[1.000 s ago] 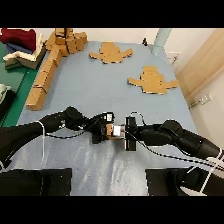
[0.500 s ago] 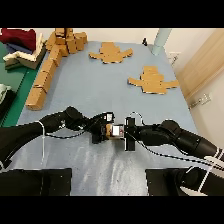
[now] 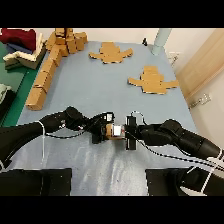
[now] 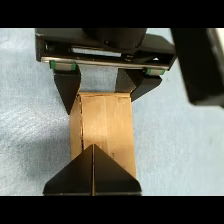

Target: Fold the box.

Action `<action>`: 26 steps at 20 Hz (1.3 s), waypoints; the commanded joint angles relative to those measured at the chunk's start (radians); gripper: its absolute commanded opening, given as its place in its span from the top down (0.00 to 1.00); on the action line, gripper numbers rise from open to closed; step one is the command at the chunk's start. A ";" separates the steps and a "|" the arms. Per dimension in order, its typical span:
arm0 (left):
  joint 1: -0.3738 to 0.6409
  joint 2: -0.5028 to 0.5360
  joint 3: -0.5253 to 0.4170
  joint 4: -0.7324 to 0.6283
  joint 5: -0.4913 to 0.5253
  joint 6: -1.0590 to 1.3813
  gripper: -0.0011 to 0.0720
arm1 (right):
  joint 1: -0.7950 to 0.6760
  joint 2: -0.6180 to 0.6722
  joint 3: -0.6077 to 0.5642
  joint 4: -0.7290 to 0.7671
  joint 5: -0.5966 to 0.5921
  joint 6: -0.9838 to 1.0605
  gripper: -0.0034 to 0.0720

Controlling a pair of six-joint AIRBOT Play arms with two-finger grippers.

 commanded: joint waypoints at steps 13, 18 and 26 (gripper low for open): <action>0.000 0.000 0.001 0.000 0.000 0.000 0.28 | -0.001 -0.007 0.002 -0.021 0.001 0.009 0.95; 0.000 0.000 0.001 0.000 0.000 0.000 0.28 | -0.021 0.152 0.105 -0.208 -0.142 0.476 0.95; 0.000 0.000 0.001 0.000 0.000 0.000 0.28 | -0.219 0.140 0.141 -0.540 -0.515 1.452 0.95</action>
